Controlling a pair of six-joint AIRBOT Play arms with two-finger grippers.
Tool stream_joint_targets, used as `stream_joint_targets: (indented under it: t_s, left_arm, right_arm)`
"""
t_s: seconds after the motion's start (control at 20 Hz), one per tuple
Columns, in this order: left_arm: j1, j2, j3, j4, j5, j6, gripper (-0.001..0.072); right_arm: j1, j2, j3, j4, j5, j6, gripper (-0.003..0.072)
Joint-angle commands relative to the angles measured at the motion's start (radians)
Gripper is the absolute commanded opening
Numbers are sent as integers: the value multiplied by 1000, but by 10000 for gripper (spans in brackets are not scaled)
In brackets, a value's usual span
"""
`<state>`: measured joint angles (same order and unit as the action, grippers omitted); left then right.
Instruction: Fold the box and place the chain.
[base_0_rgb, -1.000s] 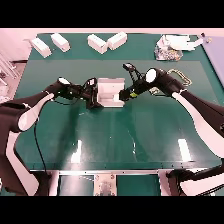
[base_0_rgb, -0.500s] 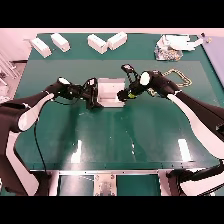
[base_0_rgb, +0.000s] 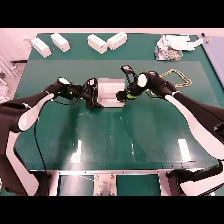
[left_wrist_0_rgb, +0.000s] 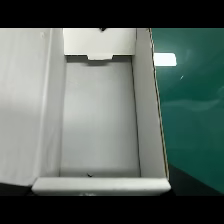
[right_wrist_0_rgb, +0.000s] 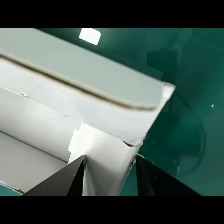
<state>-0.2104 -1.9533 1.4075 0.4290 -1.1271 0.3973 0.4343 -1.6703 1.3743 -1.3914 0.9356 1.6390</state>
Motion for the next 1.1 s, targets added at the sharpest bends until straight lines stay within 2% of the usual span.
stream_joint_targets:
  t_s: [0.0,0.35,0.85,0.95,1.05]
  left_arm:
    - [0,0,0,1,0,0,476]
    - [0,0,0,0,0,0,475]
    - [0,0,0,1,-9,0,475]
    - [0,0,0,1,-9,0,476]
    - [0,0,0,1,-9,0,475]
  right_arm:
    - [21,0,1,-105,0,126,371]
    - [50,0,17,-139,-6,217,369]
    - [50,-34,17,-140,-8,228,368]
    - [50,-40,18,-141,-8,243,325]
    - [50,-53,23,-145,-8,258,325]
